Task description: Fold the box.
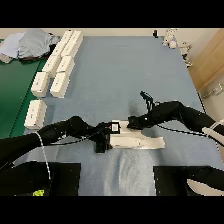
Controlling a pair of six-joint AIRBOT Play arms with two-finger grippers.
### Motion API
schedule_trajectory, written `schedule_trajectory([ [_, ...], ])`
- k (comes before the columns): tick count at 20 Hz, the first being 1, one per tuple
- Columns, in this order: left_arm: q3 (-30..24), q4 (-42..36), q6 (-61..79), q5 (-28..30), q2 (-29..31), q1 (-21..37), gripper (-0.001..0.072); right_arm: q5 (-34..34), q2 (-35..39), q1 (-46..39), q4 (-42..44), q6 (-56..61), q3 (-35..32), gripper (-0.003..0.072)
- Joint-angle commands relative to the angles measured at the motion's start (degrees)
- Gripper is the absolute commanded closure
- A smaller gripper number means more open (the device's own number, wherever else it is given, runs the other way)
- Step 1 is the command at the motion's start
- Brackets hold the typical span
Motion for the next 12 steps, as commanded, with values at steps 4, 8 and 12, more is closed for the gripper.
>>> schedule_trajectory([
  [4, 0.0, 0.0, 0.2, 0.0, 0.0, 0.0, 0.029, 0.1, -2.3, 0.1, -0.1, -2.0, 0.2, 0.0685],
  [8, 0.0, 0.1, 0.2, 0.0, 0.0, 0.0, 0.029, -0.1, -2.3, 0.1, 0.0, -2.4, 0.2, 0.0685],
  [12, 0.0, 0.1, 0.2, 0.0, 0.0, 0.0, 0.029, -1.0, -0.3, 0.1, 0.0, -3.4, 0.3, 0.0685],
])
